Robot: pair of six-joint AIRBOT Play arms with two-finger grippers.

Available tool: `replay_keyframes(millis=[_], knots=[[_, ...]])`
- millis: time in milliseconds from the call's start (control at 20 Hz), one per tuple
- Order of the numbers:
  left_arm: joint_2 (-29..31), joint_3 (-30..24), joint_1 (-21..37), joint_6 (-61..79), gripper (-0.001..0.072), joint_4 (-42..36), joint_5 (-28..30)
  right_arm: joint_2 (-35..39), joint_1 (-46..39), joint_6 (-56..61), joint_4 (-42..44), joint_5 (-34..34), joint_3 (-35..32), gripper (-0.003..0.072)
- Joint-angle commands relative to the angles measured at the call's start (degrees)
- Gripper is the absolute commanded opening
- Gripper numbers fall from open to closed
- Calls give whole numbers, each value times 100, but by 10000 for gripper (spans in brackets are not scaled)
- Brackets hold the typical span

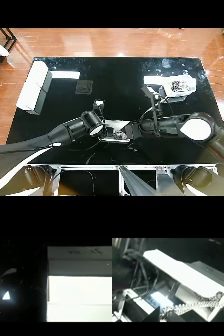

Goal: Fold the box and place the chain.

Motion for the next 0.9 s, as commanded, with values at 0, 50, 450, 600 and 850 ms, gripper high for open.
replay_keyframes(millis=[0,50,450,600,850], knots=[[-2,-2,-4,0,24,4,4,-330,70,-13,-15,-295,-28,21],[-2,-2,-4,0,24,4,7,-352,70,-13,-44,-313,-28,21],[-2,-2,-2,0,24,4,15,107,-1510,-267,-444,743,20,615],[-2,-2,-4,0,24,4,13,315,-2583,-20,-1803,1023,9,616],[-2,-2,2,0,24,4,11,-409,-3790,295,-2876,33,-168,700]])
